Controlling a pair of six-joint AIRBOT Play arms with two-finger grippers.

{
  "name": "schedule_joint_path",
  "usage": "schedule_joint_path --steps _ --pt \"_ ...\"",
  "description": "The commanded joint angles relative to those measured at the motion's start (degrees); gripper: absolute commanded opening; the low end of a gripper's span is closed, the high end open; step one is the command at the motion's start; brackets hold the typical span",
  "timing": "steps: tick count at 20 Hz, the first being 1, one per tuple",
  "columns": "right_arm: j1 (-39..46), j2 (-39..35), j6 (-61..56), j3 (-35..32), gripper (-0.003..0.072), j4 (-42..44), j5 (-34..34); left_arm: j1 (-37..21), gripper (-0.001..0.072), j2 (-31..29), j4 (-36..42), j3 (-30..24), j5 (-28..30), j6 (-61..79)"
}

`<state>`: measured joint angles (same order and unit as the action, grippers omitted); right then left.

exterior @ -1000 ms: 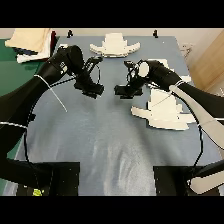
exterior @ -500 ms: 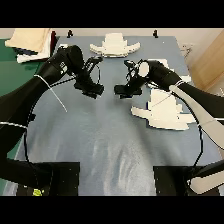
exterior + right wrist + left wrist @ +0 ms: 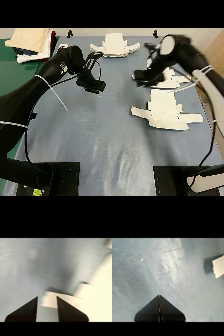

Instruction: Fold the box.

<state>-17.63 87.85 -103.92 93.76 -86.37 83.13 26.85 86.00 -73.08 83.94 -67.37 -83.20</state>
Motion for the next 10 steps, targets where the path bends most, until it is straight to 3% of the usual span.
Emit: schedule_joint_path --steps 1,5,7,10 --pt "12.07 -3.15 -0.92 1.7 0.0378 -22.23 17.07 -0.04 0.0019 0.09 0.07 0.02 2.54 0.0" --pt "31.26 -4.44 4.61 -5.44 0.0378 -16.57 19.58 -0.04 0.0019 0.09 0.09 0.02 1.84 0.0" --pt "38.64 -4.35 8.26 -8.98 0.0378 -13.09 16.33 -0.04 0.0018 0.09 0.13 0.02 2.01 0.0" --pt "49.22 -3.34 17.09 -14.67 0.0378 1.09 9.07 -0.04 0.0019 0.09 2.67 0.02 1.77 0.02"
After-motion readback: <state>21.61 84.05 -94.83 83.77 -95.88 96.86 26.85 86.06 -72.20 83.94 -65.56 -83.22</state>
